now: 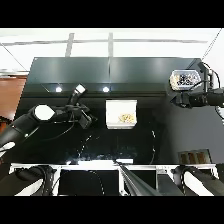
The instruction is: Fold the box and place the chain.
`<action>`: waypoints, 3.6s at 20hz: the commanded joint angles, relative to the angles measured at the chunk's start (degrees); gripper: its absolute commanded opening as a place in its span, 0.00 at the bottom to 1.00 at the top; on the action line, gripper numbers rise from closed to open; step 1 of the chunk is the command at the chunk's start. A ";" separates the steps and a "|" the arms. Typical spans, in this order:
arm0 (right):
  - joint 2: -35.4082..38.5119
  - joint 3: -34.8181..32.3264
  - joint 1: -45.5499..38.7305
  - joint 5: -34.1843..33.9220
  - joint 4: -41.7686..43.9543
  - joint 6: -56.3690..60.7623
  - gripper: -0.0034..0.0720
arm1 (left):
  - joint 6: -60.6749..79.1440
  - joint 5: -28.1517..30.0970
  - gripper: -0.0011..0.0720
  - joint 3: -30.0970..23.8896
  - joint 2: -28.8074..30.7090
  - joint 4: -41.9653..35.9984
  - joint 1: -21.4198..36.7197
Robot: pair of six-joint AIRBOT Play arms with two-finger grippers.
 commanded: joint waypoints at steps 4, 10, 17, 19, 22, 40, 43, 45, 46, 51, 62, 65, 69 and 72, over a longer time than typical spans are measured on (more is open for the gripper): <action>0.02 -0.02 0.00 2.01 -0.68 0.15 0.37 | 35.36 -10.99 0.99 7.80 -13.27 -7.43 3.30; 0.02 -0.02 -0.02 1.44 -0.68 0.15 0.37 | 41.79 -17.09 0.99 11.74 -19.54 -10.49 6.56; 0.02 -0.02 -0.02 0.81 -0.70 0.15 0.37 | 48.30 -19.15 0.99 16.61 -25.83 -11.50 3.50; 0.02 -0.02 -0.02 0.87 -0.68 0.15 0.37 | 48.28 -19.21 0.99 17.20 -27.43 -11.47 2.19; 0.02 -0.02 -0.02 0.94 -0.70 0.13 0.37 | 48.24 -18.95 0.99 17.38 -27.71 -10.19 1.14; -0.02 -0.02 0.00 0.39 -0.68 0.13 0.37 | 44.87 -16.90 0.99 17.44 -27.76 -10.43 -1.64; -0.02 -0.13 0.15 -0.92 -0.50 0.17 0.37 | 44.87 -15.93 0.95 17.44 -27.76 -10.62 -1.64; -0.09 -0.70 1.79 -4.26 -0.46 0.15 0.37 | 44.87 -15.93 0.90 17.44 -27.76 -10.62 -1.64; -0.33 -0.74 3.43 -6.43 -0.42 0.24 0.37 | 45.00 -15.93 0.68 17.44 -27.76 -10.62 -1.64; -4.90 0.57 14.40 -18.43 7.87 2.05 0.95 | 45.07 -15.93 0.52 17.44 -27.76 -10.60 -1.64; -15.23 6.27 23.04 -3.80 15.15 -36.06 0.95 | 45.09 -15.96 0.52 17.44 -27.76 -10.60 -1.64; -15.32 6.34 24.17 -2.14 15.63 -46.47 0.77 | 45.11 -15.96 0.52 17.44 -27.76 -10.60 -1.64; -15.41 6.34 26.36 -2.49 14.80 -49.90 0.97 | 45.11 -15.93 0.52 17.44 -27.76 -10.60 -1.64; -16.24 6.34 27.87 -2.58 11.54 -50.99 0.97 | 45.11 -15.93 0.52 17.44 -27.76 -10.60 -1.64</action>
